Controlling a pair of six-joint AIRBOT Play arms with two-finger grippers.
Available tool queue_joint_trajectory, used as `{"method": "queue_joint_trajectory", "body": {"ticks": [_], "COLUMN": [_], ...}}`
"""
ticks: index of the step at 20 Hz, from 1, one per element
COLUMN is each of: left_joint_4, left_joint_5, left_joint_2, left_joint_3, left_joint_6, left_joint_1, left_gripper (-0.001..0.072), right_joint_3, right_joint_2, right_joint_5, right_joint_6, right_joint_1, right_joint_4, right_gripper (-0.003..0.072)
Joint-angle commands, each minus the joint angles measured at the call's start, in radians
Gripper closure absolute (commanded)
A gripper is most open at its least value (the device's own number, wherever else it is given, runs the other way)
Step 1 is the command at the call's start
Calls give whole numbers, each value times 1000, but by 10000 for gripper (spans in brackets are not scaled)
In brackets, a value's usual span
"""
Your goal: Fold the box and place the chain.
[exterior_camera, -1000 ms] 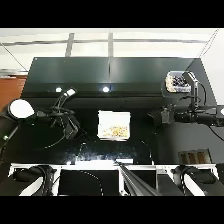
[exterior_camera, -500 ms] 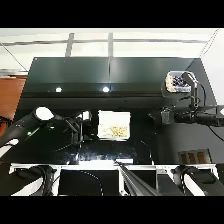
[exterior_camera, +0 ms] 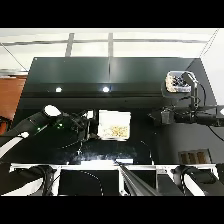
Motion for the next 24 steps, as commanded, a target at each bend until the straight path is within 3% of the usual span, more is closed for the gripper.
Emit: {"method": "queue_joint_trajectory", "body": {"ticks": [1,7,10,11,12,15,19,21,24], "left_joint_4": [-33,22,13,13,13,14,14,14,14], "left_joint_5": [-2,5,32,33,33,33,32,32,32], "left_joint_2": [-8,-11,-10,-10,-10,-10,-10,-10,-10], "left_joint_3": [3,5,5,5,5,5,5,5,5], "left_joint_6": [14,12,-12,-13,-13,-14,-13,-13,-13], "left_joint_1": [-10,-57,-57,-57,-57,-57,-57,-57,-57], "left_gripper": [0,24,209,209,209,210,208,208,208], "right_joint_3": [0,0,0,0,0,40,179,200,200], "right_joint_2": [1,0,-1,-3,-10,-98,-327,-420,-472], "right_joint_5": [0,-11,-68,-98,-140,-241,-342,-343,-250], "right_joint_6": [-1,-1,0,9,11,16,-17,-132,-370], "right_joint_1": [0,0,8,27,61,169,262,290,345], "right_joint_4": [0,-1,0,0,8,42,13,14,10], "right_gripper": [292,292,268,-4,-26,-24,-23,-22,-22]}}
